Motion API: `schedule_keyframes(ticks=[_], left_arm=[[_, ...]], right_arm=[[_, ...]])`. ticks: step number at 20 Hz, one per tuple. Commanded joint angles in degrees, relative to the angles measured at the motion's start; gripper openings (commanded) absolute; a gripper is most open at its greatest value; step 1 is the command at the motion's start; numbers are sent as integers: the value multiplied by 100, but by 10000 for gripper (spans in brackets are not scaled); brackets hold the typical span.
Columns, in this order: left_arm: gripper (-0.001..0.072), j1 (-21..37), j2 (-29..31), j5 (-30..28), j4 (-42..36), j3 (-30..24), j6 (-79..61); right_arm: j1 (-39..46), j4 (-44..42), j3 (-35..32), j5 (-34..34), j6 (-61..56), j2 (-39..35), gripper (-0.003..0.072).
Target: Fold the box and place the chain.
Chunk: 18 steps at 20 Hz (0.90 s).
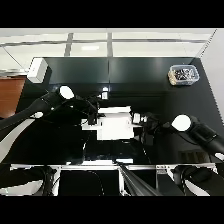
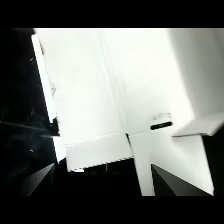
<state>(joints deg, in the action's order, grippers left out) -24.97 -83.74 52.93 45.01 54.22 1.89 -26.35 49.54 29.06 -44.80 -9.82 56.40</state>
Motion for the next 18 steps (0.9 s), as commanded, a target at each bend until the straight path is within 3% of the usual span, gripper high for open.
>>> schedule_keyframes(ticks=[1,8,18], left_arm=[[25,0,-96,-7,-9,-2,-31],[26,0,-144,-13,-9,-2,-42],[26,-70,-186,-20,-11,-2,-42]], right_arm=[[-339,168,-144,308,479,136,678],[-549,131,-144,350,605,345,678],[-822,57,-144,1043,601,647,678]])
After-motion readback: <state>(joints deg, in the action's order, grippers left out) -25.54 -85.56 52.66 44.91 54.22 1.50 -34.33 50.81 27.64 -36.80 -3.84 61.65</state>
